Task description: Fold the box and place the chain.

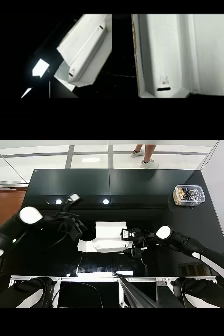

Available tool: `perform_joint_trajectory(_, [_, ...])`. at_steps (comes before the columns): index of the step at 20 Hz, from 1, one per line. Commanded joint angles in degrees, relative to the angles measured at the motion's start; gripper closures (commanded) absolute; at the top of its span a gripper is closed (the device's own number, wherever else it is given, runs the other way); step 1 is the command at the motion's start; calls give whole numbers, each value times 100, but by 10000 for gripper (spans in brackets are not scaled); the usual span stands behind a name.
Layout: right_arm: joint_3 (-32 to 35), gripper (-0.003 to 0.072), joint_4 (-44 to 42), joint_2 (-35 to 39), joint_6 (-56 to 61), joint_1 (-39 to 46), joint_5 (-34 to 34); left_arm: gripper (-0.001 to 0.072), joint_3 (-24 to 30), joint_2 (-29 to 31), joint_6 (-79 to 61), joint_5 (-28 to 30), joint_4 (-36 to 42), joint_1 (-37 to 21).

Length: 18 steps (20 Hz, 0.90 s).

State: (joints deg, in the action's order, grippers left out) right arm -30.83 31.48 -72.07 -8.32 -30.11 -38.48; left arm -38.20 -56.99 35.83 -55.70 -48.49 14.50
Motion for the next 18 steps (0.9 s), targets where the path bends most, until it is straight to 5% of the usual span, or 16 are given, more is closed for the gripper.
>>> perform_joint_trajectory(1, [-2, 526, 4, 0, 0, -2, 7, 535, 837, 649, -1690, -28, 1373, -302])
perform_joint_trajectory(4, [-2, 526, 7, 0, 0, -2, 7, 0, 1187, 619, -2614, 354, 986, 144])
perform_joint_trajectory(9, [-2, 526, 4, 0, 0, -2, 7, 6, 1196, 437, -3001, 1456, -575, 1193])
perform_joint_trajectory(14, [-2, 526, 4, 0, 0, -2, 4, 30, 1189, -42, -2962, 1504, -293, 1554])
perform_joint_trajectory(15, [-2, 526, 7, 0, 0, -2, 7, 73, 1189, -116, -2962, 1515, -133, 1580])
perform_joint_trajectory(17, [-2, 526, 7, 0, 0, -2, 7, 468, 1189, -203, -2962, 1521, 85, 1587])
perform_joint_trajectory(18, [-2, 526, 4, 0, 0, -2, 4, 506, 1189, -232, -2964, 1526, 146, 1587])
